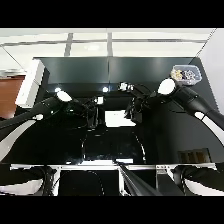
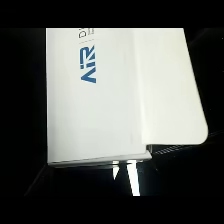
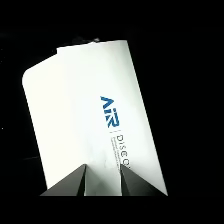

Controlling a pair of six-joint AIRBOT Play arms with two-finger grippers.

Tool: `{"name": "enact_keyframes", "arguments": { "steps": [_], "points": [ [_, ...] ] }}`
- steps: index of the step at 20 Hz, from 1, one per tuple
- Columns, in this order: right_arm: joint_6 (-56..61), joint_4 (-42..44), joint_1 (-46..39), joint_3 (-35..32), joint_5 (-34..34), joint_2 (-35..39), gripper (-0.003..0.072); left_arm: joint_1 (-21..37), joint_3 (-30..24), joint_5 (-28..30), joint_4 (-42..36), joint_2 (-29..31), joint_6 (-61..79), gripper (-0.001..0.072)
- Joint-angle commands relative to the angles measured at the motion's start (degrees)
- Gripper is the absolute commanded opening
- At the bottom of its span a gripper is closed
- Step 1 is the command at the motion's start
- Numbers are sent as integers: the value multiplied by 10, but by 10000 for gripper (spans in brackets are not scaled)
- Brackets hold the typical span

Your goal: Fold the box and place the chain.

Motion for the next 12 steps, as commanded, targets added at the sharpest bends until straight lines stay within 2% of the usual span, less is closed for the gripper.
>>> {"name": "enact_keyframes", "arguments": {
  "steps": [1,2,3,8,12],
  "points": [
    [-40,0,0,6,-3,10,390,0,0,-1,0,0,1,275],
    [-44,1,0,5,-9,10,694,0,0,-1,0,0,1,275],
    [-46,2,0,5,-19,9,720,0,0,-1,0,0,1,275],
    [-166,35,0,-9,-7,3,718,0,0,-1,0,0,1,275],
    [-172,33,0,-18,10,1,718,0,0,-1,0,0,1,275]
  ]
}}
